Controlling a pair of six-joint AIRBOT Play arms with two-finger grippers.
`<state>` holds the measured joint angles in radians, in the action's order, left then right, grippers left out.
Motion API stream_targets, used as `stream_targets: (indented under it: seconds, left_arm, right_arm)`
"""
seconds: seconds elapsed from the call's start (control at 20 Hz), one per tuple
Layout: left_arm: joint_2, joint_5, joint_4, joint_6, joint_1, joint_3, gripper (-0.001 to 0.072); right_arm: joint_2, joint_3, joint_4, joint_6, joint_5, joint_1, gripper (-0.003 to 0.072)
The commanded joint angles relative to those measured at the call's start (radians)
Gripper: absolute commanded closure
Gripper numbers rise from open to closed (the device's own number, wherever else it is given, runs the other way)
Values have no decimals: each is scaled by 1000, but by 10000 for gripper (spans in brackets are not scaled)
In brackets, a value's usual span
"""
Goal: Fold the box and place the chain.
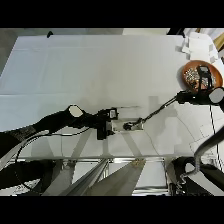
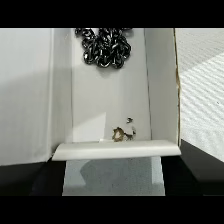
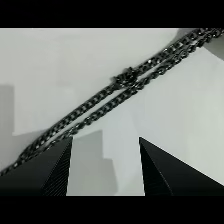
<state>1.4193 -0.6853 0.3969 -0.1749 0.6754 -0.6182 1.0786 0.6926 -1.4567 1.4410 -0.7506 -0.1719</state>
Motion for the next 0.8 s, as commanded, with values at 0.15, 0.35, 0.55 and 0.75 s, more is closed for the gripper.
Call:
stream_targets:
  seconds: [0.15, 0.35, 0.55, 0.75]
  left_arm:
    - [0, 0, 0, 0, -1, 0, 578]
    - [0, 0, 0, 0, -1, 0, 578]
    - [0, 0, 0, 0, -1, 0, 578]
    - [0, 0, 0, 0, -1, 0, 578]
  right_arm:
    - [180, 150, -41, -1, -49, -22, 231]
    - [248, 153, -39, -1, -21, -21, 232]
    - [296, 153, -31, -1, 15, -21, 232]
    - [306, 153, -23, -2, 53, -16, 309]
